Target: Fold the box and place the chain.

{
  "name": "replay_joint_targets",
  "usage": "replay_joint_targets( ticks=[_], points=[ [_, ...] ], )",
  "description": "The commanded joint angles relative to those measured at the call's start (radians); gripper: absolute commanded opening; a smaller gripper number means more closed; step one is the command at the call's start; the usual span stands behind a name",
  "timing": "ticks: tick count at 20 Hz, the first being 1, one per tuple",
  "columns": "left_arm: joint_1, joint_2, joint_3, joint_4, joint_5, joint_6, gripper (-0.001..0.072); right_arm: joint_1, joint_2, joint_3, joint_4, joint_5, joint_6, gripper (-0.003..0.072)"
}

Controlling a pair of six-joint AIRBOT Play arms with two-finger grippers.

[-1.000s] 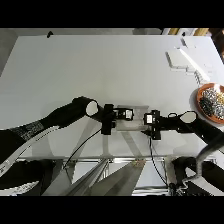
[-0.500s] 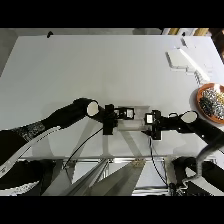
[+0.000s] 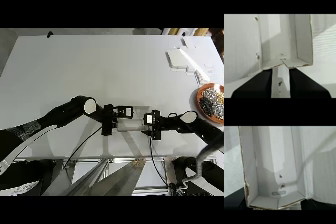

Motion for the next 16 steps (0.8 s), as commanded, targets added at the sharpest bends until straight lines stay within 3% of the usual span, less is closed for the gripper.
replay_joint_targets(
  ticks=[1,6,12,16],
  points=[
    [0.027,0.024,-0.001,0.042,-0.041,-0.054,0.0229,0.0,0.0,0.0,0.001,0.003,0.003,0.0319],
    [0.026,0.026,-0.035,0.031,-0.068,-0.052,0.0226,0.0,0.0,0.0,0.001,0.003,0.003,0.0319],
    [-0.012,0.022,-0.051,-0.053,0.081,-0.004,0.022,0.0,0.0,0.0,0.001,0.006,0.003,0.0319],
    [-0.031,0.007,-0.051,-0.075,0.102,0.021,0.0208,0.0,0.0,0.0,0.001,0.006,0.003,0.0319]
  ],
)
